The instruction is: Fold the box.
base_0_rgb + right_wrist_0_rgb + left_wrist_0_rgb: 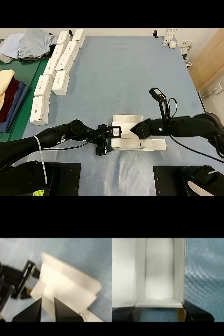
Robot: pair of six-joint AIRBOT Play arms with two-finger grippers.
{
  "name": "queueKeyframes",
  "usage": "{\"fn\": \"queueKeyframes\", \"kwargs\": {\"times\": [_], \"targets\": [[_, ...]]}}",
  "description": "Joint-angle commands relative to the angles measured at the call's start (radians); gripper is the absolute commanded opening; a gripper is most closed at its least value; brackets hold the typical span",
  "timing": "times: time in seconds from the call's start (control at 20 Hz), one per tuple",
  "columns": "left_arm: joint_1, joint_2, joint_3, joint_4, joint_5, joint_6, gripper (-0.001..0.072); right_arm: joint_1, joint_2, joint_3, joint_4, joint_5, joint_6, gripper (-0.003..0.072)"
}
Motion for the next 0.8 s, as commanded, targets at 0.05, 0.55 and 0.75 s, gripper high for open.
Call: {"fn": "queueKeyframes", "kwargs": {"times": [0.05,0.55,0.75], "targets": [[0.0,0.0,0.0,0.0,0.0,0.0,0.0442,0.001,0.193,-0.043,-0.089,-0.313,-0.151,0.0244],[0.0,0.0,0.0,0.0,0.0,0.0,0.0442,0.001,0.243,-0.253,-0.351,-0.055,-0.724,0.067],[0.0,0.0,0.0,0.0,0.0,0.0,0.0442,0.001,0.144,-0.265,-0.295,0.082,-0.84,0.0654]]}}
